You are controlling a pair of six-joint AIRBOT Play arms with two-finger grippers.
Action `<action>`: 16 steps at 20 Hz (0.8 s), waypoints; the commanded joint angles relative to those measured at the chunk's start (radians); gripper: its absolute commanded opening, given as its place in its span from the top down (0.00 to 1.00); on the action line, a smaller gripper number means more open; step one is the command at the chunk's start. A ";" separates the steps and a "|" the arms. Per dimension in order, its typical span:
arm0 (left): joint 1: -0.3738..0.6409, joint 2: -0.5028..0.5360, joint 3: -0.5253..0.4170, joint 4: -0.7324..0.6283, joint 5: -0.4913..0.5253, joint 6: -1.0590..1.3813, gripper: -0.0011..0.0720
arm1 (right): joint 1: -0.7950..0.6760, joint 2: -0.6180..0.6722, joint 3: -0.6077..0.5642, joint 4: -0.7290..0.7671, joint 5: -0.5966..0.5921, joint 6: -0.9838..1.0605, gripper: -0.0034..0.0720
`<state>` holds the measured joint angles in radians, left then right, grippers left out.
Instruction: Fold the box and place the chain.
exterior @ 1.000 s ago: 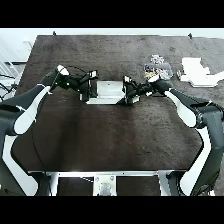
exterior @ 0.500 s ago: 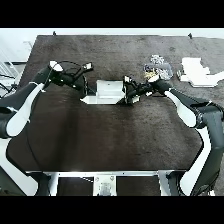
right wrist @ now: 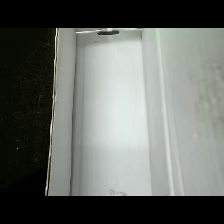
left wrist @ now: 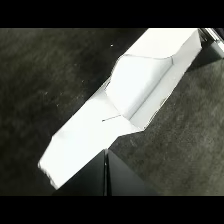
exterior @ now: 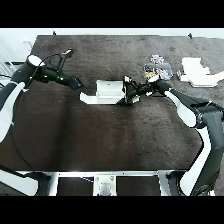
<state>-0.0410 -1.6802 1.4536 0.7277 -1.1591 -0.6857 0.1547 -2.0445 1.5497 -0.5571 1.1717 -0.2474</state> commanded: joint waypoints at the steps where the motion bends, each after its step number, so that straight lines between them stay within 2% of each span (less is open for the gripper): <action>1: 0.041 0.120 -0.180 -0.005 0.164 -0.155 0.97 | 0.001 0.000 0.000 0.000 0.000 0.000 0.26; 2: 0.054 0.149 -0.230 -0.005 0.181 -0.178 0.97 | 0.001 0.000 0.000 0.000 0.000 0.000 0.26; 4: 0.079 0.166 -0.272 -0.004 0.142 -0.210 0.97 | 0.001 0.000 0.000 0.000 0.000 0.000 0.26; 6: 0.088 0.166 -0.285 -0.011 0.115 -0.245 0.97 | 0.001 0.000 0.000 0.000 0.000 0.000 0.26; 12: 0.094 0.159 -0.285 -0.010 0.127 -0.352 0.97 | 0.001 0.000 0.000 0.000 0.000 0.000 0.26; 16: 0.095 0.096 -0.284 -0.033 0.068 -0.411 0.96 | 0.001 0.000 0.000 0.000 0.000 0.000 0.26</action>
<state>0.0517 -1.5509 1.1706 0.7116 -1.0580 -1.0477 0.1547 -2.0445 1.5497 -0.5575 1.1717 -0.2474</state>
